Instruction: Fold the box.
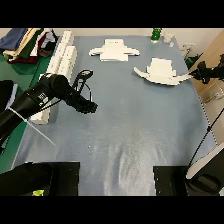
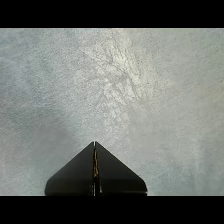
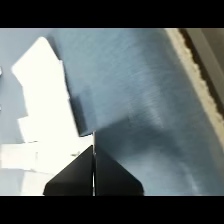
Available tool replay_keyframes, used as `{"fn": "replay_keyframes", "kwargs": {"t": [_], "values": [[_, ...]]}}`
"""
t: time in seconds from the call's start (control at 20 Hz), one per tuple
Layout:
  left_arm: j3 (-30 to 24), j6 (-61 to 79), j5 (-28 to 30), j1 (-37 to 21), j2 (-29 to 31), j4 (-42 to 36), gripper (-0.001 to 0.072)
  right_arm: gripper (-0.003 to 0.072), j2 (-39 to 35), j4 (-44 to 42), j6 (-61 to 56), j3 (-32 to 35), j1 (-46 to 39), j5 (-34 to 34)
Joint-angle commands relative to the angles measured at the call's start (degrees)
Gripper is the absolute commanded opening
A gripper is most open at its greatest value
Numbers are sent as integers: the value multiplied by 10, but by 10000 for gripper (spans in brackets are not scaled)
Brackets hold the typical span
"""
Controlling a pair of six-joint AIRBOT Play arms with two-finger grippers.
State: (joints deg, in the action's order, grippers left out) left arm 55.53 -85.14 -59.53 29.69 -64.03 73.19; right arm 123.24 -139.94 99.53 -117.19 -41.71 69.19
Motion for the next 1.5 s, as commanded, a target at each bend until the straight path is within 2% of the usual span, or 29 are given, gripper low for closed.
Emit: {"fn": "replay_keyframes", "kwargs": {"t": [0.0,0.15,0.35,0.55,0.65,0.85,0.95,1.0,1.05,1.1,1.2,1.45], "values": [[0,0,0,0,0,0,14,0,-27,-18,0,5,6,59],[0,0,0,0,0,0,14,-2,-82,-17,0,82,33,64],[0,0,0,0,0,0,14,-2,-178,8,22,262,97,80],[0,0,0,0,0,0,15,-2,-287,11,51,401,163,77],[0,0,0,0,0,0,14,-2,-359,17,51,486,204,51],[0,0,0,0,0,0,14,-2,-507,57,19,667,269,-78],[0,0,0,0,0,0,14,3,-549,61,5,726,287,-107],[0,0,0,0,0,0,15,71,-555,62,4,738,290,-99],[0,0,0,0,0,0,15,269,-553,70,4,739,289,-78],[0,0,0,0,0,0,14,310,-549,82,4,737,288,-68],[0,0,0,0,0,0,14,277,-529,88,6,720,279,-33],[0,0,0,0,0,0,14,277,-416,88,61,627,267,86]]}}
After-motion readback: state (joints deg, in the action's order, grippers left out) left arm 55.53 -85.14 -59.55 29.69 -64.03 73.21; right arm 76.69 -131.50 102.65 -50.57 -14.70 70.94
